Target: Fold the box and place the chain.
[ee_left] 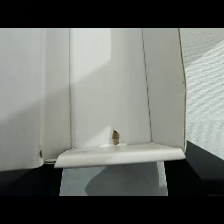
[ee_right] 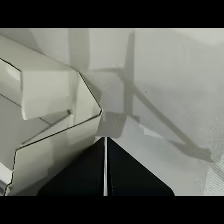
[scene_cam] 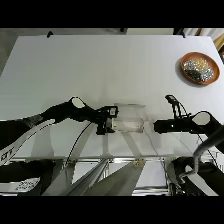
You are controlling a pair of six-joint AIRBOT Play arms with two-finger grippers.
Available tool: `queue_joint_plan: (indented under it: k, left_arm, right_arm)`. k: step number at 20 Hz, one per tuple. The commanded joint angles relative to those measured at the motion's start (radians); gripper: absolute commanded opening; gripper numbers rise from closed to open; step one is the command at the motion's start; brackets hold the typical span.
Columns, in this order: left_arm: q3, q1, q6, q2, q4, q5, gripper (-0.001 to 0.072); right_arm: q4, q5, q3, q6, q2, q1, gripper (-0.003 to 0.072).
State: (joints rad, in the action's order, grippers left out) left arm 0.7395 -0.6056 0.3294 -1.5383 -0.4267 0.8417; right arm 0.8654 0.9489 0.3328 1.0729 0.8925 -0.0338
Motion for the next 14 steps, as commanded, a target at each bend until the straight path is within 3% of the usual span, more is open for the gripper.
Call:
queue_joint_plan:
  k: [1, 3, 4, 14]
  left_arm:
    - [0.000, 0.000, 0.000, 0.000, 0.000, 0.000, 0.0253]
    - [0.000, 0.000, 0.000, 0.000, 0.000, 0.000, 0.0253]
    - [0.000, 0.000, 0.000, 0.000, 0.000, 0.000, 0.0253]
    - [0.000, 0.000, 0.000, 0.000, 0.000, 0.000, 0.0253]
  right_arm:
    - [-0.034, 0.030, 0.043, -0.005, 0.001, -0.001, 0.0115]
    - [-0.039, 0.055, 0.057, -0.004, 0.001, -0.001, 0.0277]
    - [-0.048, 0.066, 0.059, -0.003, 0.001, -0.001, 0.0296]
    - [-0.129, 0.170, 0.086, -0.002, 0.001, -0.023, 0.0312]
